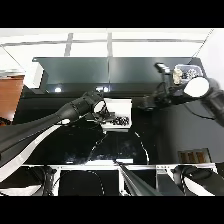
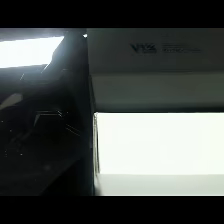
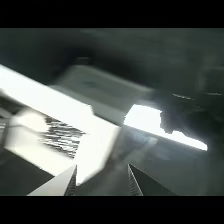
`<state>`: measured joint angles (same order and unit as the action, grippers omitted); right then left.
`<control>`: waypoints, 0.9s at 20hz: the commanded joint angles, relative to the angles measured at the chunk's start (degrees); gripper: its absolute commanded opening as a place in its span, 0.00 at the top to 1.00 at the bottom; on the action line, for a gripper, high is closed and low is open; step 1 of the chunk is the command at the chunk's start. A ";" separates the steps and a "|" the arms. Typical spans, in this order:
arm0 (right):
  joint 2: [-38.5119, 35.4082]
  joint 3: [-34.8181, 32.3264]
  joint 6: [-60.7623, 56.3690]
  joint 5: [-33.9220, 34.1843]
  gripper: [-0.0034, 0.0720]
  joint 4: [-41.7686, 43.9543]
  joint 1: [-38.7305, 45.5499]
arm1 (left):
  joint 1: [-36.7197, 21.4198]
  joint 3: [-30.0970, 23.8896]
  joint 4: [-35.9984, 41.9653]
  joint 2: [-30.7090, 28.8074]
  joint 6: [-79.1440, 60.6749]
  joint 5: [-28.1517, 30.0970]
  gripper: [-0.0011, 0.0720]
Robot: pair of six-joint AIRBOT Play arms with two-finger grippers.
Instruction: Fold the box and place the chain.
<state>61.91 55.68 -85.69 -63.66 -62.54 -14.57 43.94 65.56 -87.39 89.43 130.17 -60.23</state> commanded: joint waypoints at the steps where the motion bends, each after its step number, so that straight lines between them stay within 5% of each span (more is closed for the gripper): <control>1: -2.23 -0.13 0.24 -7.65 0.46 -6.71 6.12 | 0.00 -0.02 -0.15 0.39 -0.92 -0.48 0.95; 3: -2.23 -0.42 0.24 -10.23 0.46 -7.56 6.10 | 0.17 0.13 -0.13 0.33 3.26 -0.37 0.94; 6: -2.32 -0.42 0.24 -14.14 0.46 -7.58 6.12 | 2.08 1.90 -1.25 -0.90 4.79 -1.51 0.19; 10: -2.32 -0.42 0.24 -11.89 0.46 -8.02 6.12 | 3.15 0.72 -5.18 -8.50 -6.75 -3.50 0.19; 13: -2.29 -0.42 0.46 -11.80 0.46 -8.02 6.12 | -0.02 -6.21 -9.51 -18.60 -11.26 -5.62 0.19; 16: -2.32 -0.42 0.50 -12.24 0.46 -7.96 6.12 | -9.14 -16.35 -8.94 -29.88 -17.92 -5.77 0.19; 18: -2.32 -0.42 0.50 -11.80 0.46 -7.98 6.12 | -20.68 -23.10 -0.26 -35.08 -28.09 -3.69 0.19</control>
<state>59.64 55.27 -85.27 -75.64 -70.48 -8.49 33.95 50.70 -94.41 62.37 114.08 -65.10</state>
